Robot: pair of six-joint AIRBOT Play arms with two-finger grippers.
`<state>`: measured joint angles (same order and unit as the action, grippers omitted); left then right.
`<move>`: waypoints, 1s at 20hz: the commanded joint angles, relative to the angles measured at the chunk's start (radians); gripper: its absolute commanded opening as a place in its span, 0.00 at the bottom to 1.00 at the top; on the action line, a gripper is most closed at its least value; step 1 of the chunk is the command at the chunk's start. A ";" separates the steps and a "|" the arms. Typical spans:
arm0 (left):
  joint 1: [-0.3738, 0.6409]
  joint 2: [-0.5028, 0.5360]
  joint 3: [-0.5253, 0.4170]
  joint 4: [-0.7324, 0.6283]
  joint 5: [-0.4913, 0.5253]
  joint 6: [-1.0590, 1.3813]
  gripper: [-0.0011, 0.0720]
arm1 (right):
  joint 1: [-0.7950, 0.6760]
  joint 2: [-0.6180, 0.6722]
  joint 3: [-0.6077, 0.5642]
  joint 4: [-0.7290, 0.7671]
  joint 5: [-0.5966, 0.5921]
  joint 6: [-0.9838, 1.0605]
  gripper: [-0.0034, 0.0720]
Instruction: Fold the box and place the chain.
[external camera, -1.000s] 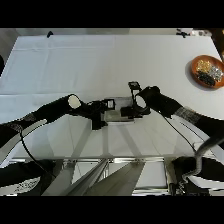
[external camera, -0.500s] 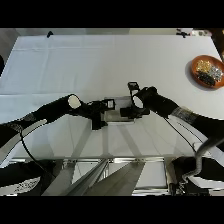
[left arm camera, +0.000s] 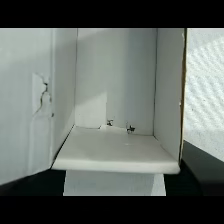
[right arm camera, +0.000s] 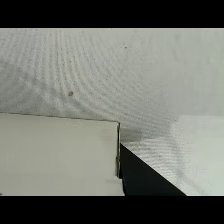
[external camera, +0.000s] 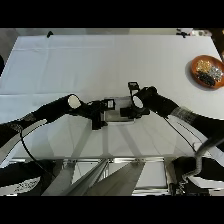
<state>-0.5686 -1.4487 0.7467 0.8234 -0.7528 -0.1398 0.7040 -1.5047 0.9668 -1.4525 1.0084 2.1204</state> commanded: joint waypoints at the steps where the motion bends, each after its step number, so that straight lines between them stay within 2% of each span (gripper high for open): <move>1: 0.000 0.001 0.000 0.000 0.001 0.001 0.20 | 0.001 0.003 0.000 -0.014 0.035 -0.002 0.06; 4: 0.000 0.001 0.000 0.000 0.001 0.001 0.20 | 0.001 0.029 0.000 -0.026 0.044 -0.028 0.06; 5: 0.000 0.001 0.000 0.000 0.001 0.001 0.20 | 0.001 0.040 0.000 -0.035 0.047 -0.031 0.11; 7: 0.000 0.001 0.000 0.000 0.001 0.001 0.20 | 0.001 0.050 0.000 -0.043 0.058 -0.031 0.38; 8: 0.000 0.001 0.000 0.000 0.001 0.001 0.20 | 0.001 0.050 0.000 -0.043 0.071 -0.030 0.45; 9: 0.000 0.001 0.000 0.000 0.001 0.001 0.20 | 0.001 0.050 0.000 -0.043 0.081 -0.030 0.43; 10: 0.000 0.001 0.000 0.000 0.001 0.001 0.20 | 0.001 0.050 0.000 -0.043 0.090 -0.030 0.30; 11: 0.000 0.001 0.000 0.000 0.001 0.001 0.20 | 0.001 0.050 0.000 -0.044 0.103 -0.030 0.10; 12: 0.000 0.001 0.000 0.000 -0.003 0.001 0.20 | 0.001 0.050 0.000 -0.043 0.105 -0.030 0.06; 16: 0.000 0.001 0.000 -0.001 -0.003 0.001 0.20 | 0.001 0.050 0.000 -0.043 0.111 -0.034 0.07; 17: 0.000 0.001 0.000 -0.002 -0.003 0.001 0.20 | 0.001 0.050 0.000 -0.043 0.113 -0.035 0.18; 18: 0.000 0.001 0.000 -0.002 -0.003 0.001 0.20 | 0.001 0.050 0.000 -0.043 0.118 -0.050 0.44; 19: 0.000 0.001 0.000 -0.002 -0.003 0.001 0.20 | 0.001 0.050 0.000 -0.042 0.126 -0.078 0.63; 20: 0.000 0.001 0.000 -0.002 -0.003 0.001 0.20 | 0.001 0.051 0.000 -0.043 0.141 -0.107 0.73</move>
<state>-0.5690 -1.4487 0.7467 0.8257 -0.7532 -0.1352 0.7044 -1.4544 0.9661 -1.5040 1.1305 2.0632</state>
